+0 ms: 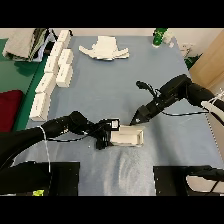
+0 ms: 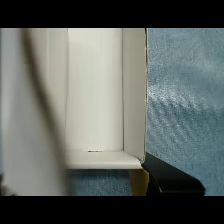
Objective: Fold the box.
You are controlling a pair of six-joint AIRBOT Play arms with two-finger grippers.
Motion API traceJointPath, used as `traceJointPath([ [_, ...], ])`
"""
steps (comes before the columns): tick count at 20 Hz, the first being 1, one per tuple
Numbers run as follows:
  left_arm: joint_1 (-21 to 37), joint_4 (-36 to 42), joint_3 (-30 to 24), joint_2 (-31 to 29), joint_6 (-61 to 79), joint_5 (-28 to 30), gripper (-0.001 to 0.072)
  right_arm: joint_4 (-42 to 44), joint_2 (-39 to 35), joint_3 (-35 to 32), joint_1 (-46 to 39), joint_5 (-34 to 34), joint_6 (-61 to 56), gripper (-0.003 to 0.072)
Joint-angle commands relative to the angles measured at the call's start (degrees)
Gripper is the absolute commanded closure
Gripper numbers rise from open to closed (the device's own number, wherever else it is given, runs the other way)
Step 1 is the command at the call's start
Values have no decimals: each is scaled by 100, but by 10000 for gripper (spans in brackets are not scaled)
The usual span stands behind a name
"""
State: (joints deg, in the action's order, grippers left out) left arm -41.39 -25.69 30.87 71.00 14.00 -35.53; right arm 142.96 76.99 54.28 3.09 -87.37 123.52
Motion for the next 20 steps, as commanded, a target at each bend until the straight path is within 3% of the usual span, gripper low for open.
traceJointPath([
  [1, -2, 0, 2, 0, 0, 2, 189, -857, -485, -118, 588, 702, 98, 686],
  [9, -2, 0, 2, 0, 0, 2, 189, -1794, -1427, -828, 1792, 2111, 101, 686],
  [15, -2, 0, 2, 0, 0, 2, 189, -2761, -2734, -1788, 2959, 3853, 101, 684],
  [17, -2, 0, 2, 0, 0, 0, 189, -3005, -2868, -1827, 3141, 3967, 105, 598],
  [19, -2, 0, 2, 0, 0, 2, 189, -3254, -2874, -1827, 3180, 4000, 184, 394],
  [20, -2, 0, 2, 0, 0, 2, 189, -3390, -2872, -1827, 3180, 4002, 299, 377],
])
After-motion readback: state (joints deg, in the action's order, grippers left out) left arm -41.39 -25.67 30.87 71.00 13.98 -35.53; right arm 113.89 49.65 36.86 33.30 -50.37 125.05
